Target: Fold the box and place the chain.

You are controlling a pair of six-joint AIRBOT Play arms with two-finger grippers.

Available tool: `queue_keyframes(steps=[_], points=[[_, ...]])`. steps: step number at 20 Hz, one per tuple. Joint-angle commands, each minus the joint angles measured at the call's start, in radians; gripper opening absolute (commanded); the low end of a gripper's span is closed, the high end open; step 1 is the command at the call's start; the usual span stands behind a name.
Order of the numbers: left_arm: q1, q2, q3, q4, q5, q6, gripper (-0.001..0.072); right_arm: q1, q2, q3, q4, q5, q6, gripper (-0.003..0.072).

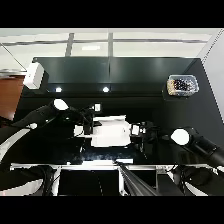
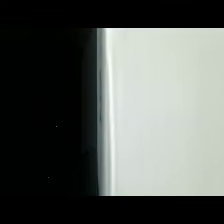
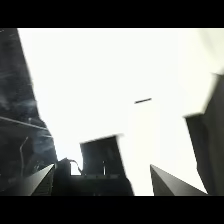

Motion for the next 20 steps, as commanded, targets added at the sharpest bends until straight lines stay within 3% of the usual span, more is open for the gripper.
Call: queue_keyframes(steps=[1, 11, 20], points=[[-0.001, -0.009, -0.001, 0.008, -0.003, -0.002, 0.0029, 0.059, -0.045, -0.003, 0.013, -0.061, -0.038, 0.0693], [-0.001, -0.009, 0.0, 0.008, -0.003, -0.002, 0.0029, 0.193, -0.116, -0.003, 0.034, -0.343, -0.07, 0.0693], [0.0, -0.009, 0.026, 0.009, -0.028, -0.002, 0.0029, 0.149, -0.112, 0.057, 0.026, -0.341, 0.041, 0.0693]])
